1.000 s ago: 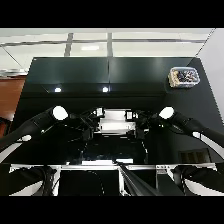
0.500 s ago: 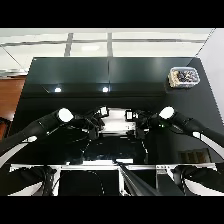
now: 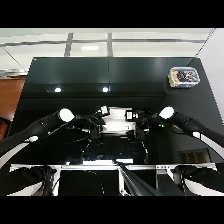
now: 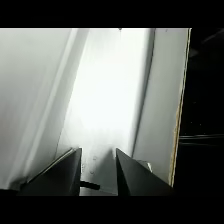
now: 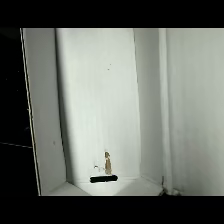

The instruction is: Fold the box and place the chain.

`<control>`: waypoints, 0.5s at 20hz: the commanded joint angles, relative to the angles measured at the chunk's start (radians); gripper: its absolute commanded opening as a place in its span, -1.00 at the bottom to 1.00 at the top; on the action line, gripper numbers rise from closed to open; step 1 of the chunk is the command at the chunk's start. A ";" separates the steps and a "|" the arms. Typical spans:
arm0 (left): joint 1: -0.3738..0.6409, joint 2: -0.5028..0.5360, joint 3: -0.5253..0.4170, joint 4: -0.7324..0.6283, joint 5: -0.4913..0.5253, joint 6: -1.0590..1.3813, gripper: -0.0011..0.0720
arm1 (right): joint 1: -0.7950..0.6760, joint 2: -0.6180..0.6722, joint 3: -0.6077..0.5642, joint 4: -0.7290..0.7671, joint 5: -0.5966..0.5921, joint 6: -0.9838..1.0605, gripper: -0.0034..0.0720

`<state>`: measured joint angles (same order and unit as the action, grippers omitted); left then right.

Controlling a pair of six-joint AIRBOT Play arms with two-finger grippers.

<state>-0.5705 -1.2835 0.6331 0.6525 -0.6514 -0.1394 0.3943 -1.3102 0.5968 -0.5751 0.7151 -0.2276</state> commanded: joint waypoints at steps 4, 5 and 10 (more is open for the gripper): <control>-0.002 -0.001 0.001 -0.003 0.001 0.002 0.39 | 0.001 0.000 0.000 0.000 0.000 0.000 -0.37; -0.002 -0.001 0.001 -0.001 0.000 0.002 0.13 | 0.001 0.000 0.000 0.000 0.000 0.000 -0.37; 0.027 0.046 0.001 0.086 -0.079 -0.074 -0.90 | 0.001 0.000 0.000 0.000 0.000 0.000 -0.37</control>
<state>-0.5617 -1.2671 0.6334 0.6731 -0.6819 -0.1505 0.3943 -1.3102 0.5968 -0.5751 0.7158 -0.2276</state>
